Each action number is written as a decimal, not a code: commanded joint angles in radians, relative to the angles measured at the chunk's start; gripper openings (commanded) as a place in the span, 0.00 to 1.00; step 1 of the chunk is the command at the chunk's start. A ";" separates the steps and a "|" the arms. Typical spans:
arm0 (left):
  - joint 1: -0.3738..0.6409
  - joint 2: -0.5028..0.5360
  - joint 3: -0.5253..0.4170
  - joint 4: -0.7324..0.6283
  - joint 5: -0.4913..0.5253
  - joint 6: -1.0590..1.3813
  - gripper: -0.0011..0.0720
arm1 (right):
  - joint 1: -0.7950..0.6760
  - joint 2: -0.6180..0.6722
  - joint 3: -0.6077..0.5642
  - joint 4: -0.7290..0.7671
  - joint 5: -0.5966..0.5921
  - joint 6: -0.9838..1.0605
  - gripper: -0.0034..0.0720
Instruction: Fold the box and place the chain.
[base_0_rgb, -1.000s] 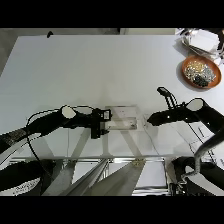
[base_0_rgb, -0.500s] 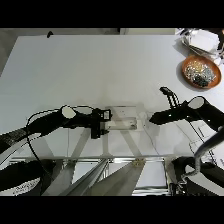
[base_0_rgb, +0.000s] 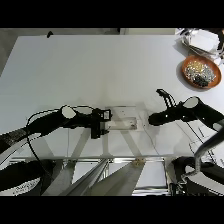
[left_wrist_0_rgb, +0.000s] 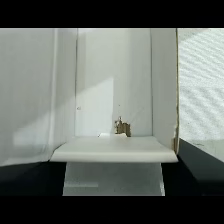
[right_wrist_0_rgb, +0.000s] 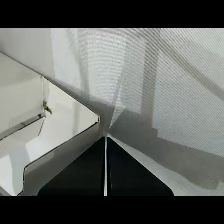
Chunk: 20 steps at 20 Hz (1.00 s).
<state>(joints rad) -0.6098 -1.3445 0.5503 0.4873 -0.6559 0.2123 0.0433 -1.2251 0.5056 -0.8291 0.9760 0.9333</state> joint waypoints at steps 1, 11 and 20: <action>0.000 0.000 0.000 0.000 0.000 0.000 0.20 | 0.002 -0.010 0.001 0.039 -0.002 -0.024 0.07; 0.000 0.000 0.000 0.000 0.000 0.000 0.20 | 0.062 0.003 0.024 0.091 0.032 -0.039 0.18; 0.000 0.000 0.000 0.000 0.000 0.000 0.20 | 0.107 0.030 0.112 0.086 0.110 0.036 0.30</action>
<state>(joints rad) -0.6098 -1.3445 0.5503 0.4870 -0.6559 0.2119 0.1440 -1.2003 0.6014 -0.7380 1.0416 0.9508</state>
